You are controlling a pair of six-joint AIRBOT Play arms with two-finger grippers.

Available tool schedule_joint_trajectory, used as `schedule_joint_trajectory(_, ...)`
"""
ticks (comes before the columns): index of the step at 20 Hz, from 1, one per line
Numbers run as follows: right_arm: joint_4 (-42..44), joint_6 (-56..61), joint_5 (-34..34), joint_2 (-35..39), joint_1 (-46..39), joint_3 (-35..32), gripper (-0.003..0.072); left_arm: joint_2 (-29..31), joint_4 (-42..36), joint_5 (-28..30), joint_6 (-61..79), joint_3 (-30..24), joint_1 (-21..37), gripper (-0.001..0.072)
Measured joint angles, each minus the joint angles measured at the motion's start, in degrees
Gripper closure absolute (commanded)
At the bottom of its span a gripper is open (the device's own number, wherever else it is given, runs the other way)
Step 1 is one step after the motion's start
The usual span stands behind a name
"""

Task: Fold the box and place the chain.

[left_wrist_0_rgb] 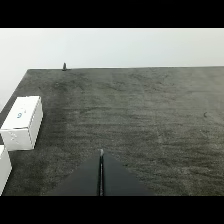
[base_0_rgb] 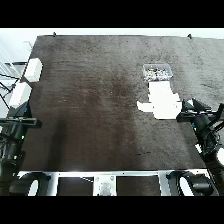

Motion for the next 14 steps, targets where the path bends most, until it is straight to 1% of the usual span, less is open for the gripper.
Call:
schedule_joint_trajectory(4,0.0,0.0,0.0,0.0,0.0,0.0,0.0306,0.0,0.0,0.0,0.0,0.0,0.0,0.0690)
schedule_joint_trajectory(6,0.0,0.0,-0.1,0.0,-0.2,0.6,0.0251,0.0,0.0,0.0,0.0,0.0,0.0,0.0690)
schedule_joint_trajectory(9,0.0,0.1,-0.4,-1.2,-2.3,3.2,0.0251,0.0,0.0,0.0,0.0,0.0,0.0,0.0690)
schedule_joint_trajectory(12,0.0,1.4,0.2,-7.4,-7.2,7.8,0.0251,0.0,0.0,0.0,0.0,0.0,0.0,0.0690)
schedule_joint_trajectory(14,0.0,2.8,4.4,-14.6,-12.3,12.0,0.0251,0.0,0.0,0.0,0.0,0.0,0.0,0.0690)
